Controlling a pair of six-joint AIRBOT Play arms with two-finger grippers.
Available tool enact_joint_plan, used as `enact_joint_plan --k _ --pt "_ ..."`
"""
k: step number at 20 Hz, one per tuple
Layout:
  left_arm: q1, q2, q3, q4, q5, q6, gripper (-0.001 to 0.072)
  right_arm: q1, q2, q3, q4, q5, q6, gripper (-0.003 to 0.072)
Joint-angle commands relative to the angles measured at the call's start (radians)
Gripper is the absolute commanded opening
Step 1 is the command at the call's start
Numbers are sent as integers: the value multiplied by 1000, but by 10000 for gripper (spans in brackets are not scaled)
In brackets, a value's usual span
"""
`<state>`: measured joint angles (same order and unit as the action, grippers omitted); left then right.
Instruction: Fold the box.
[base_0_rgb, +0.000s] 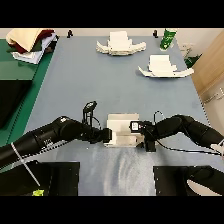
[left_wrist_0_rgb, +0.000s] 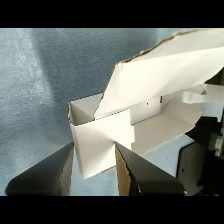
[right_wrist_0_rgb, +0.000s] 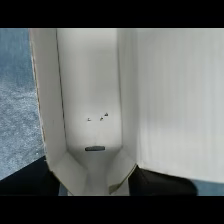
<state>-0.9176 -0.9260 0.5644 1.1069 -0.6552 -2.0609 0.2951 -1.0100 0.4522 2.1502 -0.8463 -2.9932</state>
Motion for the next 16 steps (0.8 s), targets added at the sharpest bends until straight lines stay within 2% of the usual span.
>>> enact_joint_plan --k 1,4,8,16 --pt "-58 -75 85 111 -42 -114 374 0 0 0 0 0 0 510" --pt "-90 -151 151 181 -98 -207 374 0 0 0 0 0 0 510" --pt "-100 -218 228 287 -248 -319 373 0 0 0 0 0 0 510" --pt "-121 -269 259 315 -266 -409 354 0 0 0 0 0 0 510"
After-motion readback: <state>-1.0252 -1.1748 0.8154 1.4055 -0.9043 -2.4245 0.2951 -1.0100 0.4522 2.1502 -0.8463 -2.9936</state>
